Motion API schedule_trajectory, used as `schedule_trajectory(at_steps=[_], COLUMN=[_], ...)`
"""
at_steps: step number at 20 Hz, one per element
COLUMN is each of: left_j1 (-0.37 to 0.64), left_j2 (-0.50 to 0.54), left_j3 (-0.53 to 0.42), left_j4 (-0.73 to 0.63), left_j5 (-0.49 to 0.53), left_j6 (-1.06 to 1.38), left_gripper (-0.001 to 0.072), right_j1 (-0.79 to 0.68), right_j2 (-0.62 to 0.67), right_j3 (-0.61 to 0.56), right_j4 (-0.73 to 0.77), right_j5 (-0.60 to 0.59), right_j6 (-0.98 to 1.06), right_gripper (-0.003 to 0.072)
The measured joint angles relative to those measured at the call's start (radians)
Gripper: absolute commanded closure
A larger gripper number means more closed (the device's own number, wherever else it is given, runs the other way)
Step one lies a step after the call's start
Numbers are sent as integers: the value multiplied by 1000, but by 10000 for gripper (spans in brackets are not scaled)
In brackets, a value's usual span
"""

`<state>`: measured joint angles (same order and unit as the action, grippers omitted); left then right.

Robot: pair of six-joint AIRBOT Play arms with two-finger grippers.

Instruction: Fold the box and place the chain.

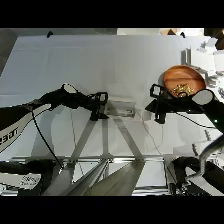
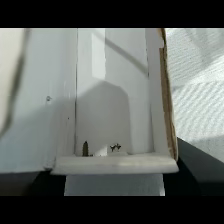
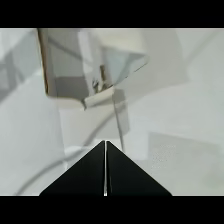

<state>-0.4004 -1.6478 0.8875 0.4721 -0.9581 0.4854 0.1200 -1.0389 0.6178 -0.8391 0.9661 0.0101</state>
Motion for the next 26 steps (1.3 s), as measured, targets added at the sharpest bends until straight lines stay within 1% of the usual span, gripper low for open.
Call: schedule_trajectory(at_steps=[2,8,11,15,16,17,18,19,20,21,22,26], left_j1=[0,0,0,0,0,0,0,0,0,0,0,0], left_j2=[0,0,0,0,0,0,0,0,0,0,0,0], left_j3=[0,0,0,0,0,0,0,0,0,0,0,0], left_j4=[0,0,0,0,0,0,0,0,0,0,0,0], left_j5=[0,0,0,0,0,0,0,0,0,0,0,0], left_j6=[0,0,0,0,0,0,1,1,0,0,0,0], left_gripper=[317,317,317,317,317,317,317,317,317,317,317,317], right_j1=[30,156,191,219,224,227,230,231,232,233,234,235], right_j2=[-35,-149,-184,-201,-204,-206,-208,-210,-212,-214,-214,-214], right_j3=[-1,-1,-1,-1,-1,-1,-1,-1,-1,-1,-1,-1], right_j4=[-17,-13,42,139,159,175,190,198,205,209,212,216], right_j5=[-12,-141,-187,-215,-219,-221,-222,-225,-227,-227,-227,-225], right_j6=[-38,-87,-94,-129,-140,-147,-155,-161,-162,-165,-167,-167], right_gripper=[677,677,677,668,569,388,307,305,313,436,672,677])
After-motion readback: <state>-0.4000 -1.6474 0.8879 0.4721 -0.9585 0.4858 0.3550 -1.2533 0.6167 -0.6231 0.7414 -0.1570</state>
